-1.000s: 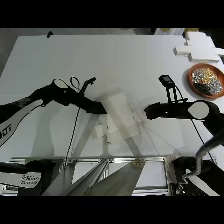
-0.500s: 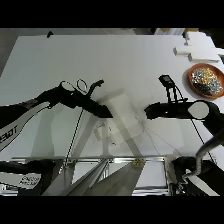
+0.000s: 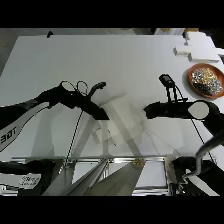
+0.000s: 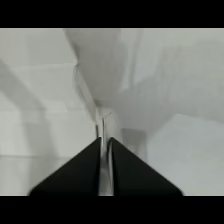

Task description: Fold the box and place the chain.

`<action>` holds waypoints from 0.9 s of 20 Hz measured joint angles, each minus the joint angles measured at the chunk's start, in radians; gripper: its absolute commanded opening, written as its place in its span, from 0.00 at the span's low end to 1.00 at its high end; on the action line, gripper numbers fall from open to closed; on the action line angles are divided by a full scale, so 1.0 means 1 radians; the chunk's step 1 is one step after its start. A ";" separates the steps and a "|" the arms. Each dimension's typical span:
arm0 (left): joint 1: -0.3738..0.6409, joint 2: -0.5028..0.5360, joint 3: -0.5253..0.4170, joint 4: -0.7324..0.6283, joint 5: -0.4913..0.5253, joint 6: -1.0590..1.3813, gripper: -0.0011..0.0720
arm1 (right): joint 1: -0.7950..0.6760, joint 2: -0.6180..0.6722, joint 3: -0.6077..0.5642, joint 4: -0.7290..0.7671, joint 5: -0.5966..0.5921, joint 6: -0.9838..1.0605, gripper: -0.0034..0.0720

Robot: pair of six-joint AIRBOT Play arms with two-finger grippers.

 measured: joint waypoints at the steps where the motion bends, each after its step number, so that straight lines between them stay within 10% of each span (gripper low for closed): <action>1: -0.011 0.015 0.007 0.002 0.017 0.030 0.01 | 0.000 0.001 0.003 0.000 0.008 0.000 0.37; 4: -0.063 0.055 0.037 0.073 0.067 0.088 0.01 | 0.000 0.021 0.042 -0.023 0.009 -0.031 0.49; 18: -0.247 0.103 0.075 0.327 0.332 0.158 0.02 | 0.000 0.184 0.157 -0.340 0.244 -0.079 0.49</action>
